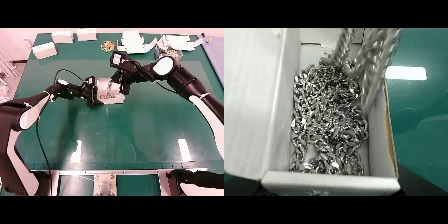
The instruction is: Fold the box and place the chain.
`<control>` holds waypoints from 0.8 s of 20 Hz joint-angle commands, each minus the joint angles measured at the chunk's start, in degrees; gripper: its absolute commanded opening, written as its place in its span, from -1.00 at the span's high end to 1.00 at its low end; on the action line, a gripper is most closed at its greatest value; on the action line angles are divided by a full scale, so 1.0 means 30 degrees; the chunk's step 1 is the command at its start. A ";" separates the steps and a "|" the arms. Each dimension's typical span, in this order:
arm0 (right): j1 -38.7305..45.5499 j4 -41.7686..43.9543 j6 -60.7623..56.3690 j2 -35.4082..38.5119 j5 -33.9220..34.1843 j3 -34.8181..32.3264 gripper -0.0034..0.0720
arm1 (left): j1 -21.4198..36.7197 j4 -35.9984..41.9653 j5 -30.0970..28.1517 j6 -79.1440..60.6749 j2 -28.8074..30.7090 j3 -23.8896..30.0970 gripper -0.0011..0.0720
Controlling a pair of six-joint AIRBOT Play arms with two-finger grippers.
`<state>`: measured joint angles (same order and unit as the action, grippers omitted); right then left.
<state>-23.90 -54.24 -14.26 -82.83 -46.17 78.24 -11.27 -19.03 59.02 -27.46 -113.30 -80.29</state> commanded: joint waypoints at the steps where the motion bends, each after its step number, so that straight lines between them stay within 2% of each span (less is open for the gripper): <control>1: -0.0036 -0.0328 -0.0175 -0.0801 0.1829 -0.0495 0.90 | 0.0007 -0.0007 0.0000 0.0000 0.0007 0.0000 -0.43; 5: 0.0168 -0.0444 -0.0197 -0.1953 0.2514 -0.0546 0.89 | 0.0007 -0.0007 0.0000 0.0000 0.0007 0.0000 -0.43; 6: 0.0153 -0.0503 -0.0153 -0.2018 0.2288 -0.0546 0.62 | 0.0007 -0.0007 0.0000 0.0000 0.0007 0.0000 -0.43; 7: 0.0153 -0.0532 -0.0219 -0.2018 0.2229 -0.0546 -0.18 | 0.0007 -0.0007 0.0000 0.0000 0.0007 0.0000 -0.43; 8: 0.0197 -0.0539 -0.0248 -0.1989 0.2259 -0.0539 -0.75 | 0.0007 -0.0007 -0.0007 0.0000 0.0007 0.0000 -0.43; 11: 0.0277 -0.0525 -0.0240 -0.0867 0.2237 -0.0503 -0.75 | 0.0007 -0.0007 0.0000 0.0000 0.0007 0.0000 -0.43; 13: 0.0503 -0.0430 -0.0233 0.0291 0.3249 -0.0350 -0.74 | 0.0007 -0.0007 0.0000 0.0000 0.0007 0.0000 -0.43; 16: 0.1377 0.0306 0.0058 -0.0015 0.4189 0.0765 -0.75 | 0.0007 -0.0007 0.0015 0.0000 0.0007 0.0000 -0.43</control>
